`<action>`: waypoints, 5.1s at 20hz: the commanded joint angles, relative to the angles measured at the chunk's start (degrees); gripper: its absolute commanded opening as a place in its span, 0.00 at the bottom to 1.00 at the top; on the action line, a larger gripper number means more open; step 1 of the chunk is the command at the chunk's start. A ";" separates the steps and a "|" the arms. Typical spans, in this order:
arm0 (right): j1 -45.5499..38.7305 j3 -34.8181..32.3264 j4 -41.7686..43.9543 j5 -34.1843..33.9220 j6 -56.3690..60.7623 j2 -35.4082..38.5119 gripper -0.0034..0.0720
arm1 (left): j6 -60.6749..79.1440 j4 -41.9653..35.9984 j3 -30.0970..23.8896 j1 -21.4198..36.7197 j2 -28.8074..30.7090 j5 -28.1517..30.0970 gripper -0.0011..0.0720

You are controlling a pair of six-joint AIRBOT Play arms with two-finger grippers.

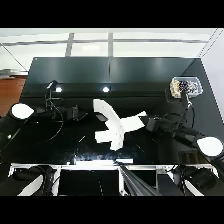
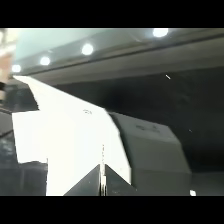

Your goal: Fold the box and place the chain.

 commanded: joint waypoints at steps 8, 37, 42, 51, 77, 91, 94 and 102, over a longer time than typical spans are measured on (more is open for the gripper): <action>-7.85 -1.42 -16.76 2.25 11.23 0.79 0.08 | 9.03 -4.57 0.02 3.63 -3.91 -5.86 0.96; 10.47 -6.60 -12.70 -13.16 4.13 -1.01 0.08 | 35.28 -24.22 0.02 3.41 -27.61 -16.50 0.98; 10.47 -6.60 -12.70 -13.09 4.39 -1.01 0.08 | 54.29 -31.61 0.09 3.39 -32.00 -27.78 0.98; 10.47 -6.60 -12.74 -12.96 5.40 -1.01 0.08 | 60.04 -24.59 1.62 1.05 -32.54 -27.56 0.95; -10.86 10.71 -55.52 19.71 5.25 -0.79 0.97 | 70.58 -4.63 8.44 -13.92 -13.62 -3.65 0.05; -11.30 0.46 -17.88 12.96 -48.04 -2.54 0.97 | 71.10 1.11 1.16 -22.97 -12.81 5.44 0.05; -11.30 -2.45 -15.39 15.61 -56.17 -2.54 0.97 | 70.51 0.11 1.16 -22.84 -14.45 7.56 0.06; -5.44 -5.11 -7.37 18.05 -69.26 -4.17 0.97 | 70.31 0.17 1.20 -22.77 -16.20 8.20 0.06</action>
